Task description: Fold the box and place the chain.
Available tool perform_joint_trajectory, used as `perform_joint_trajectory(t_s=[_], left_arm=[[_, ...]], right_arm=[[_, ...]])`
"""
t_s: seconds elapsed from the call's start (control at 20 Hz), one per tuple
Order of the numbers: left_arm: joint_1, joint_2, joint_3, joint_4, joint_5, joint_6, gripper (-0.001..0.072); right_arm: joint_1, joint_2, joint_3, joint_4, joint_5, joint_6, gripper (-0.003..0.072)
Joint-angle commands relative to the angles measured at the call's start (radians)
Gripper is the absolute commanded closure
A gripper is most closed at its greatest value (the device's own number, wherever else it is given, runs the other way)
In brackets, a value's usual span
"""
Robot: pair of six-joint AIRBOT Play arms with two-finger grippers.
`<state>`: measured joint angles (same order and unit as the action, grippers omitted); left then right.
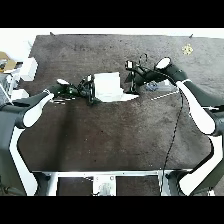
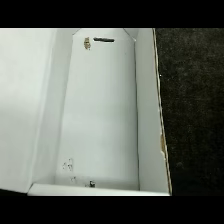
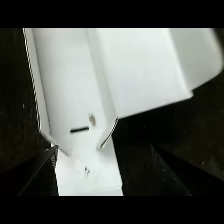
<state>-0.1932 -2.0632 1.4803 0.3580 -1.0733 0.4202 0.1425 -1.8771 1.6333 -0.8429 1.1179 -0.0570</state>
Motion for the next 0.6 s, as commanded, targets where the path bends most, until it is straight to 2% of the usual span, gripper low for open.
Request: perform_joint_trajectory(t_s=[0.0, 0.15, 0.35, 0.4, 0.45, 0.55], left_arm=[[0.000, 0.001, 0.001, 0.000, 0.001, 0.000, 0.0362], [0.000, 0.001, 0.001, 0.000, 0.001, 0.000, 0.0362], [0.000, 0.001, 0.001, 0.000, 0.001, 0.000, 0.0362], [0.000, 0.001, 0.001, 0.000, 0.001, 0.000, 0.0362], [0.000, 0.001, 0.001, 0.000, 0.001, 0.000, 0.0362], [0.000, 0.001, 0.001, 0.000, 0.001, 0.000, 0.0362]], right_arm=[[0.007, -0.034, -0.002, -0.081, 0.023, -0.042, 0.0040], [0.024, -0.054, -0.002, -0.106, 0.022, -0.048, 0.0042], [0.026, -0.069, 0.000, -0.039, -0.024, -0.048, 0.0087], [0.026, -0.069, 0.000, -0.018, -0.022, -0.044, 0.0213], [0.026, -0.071, 0.000, 0.010, -0.021, -0.041, 0.0239], [0.026, -0.073, 0.000, 0.049, -0.023, -0.041, 0.0244]])
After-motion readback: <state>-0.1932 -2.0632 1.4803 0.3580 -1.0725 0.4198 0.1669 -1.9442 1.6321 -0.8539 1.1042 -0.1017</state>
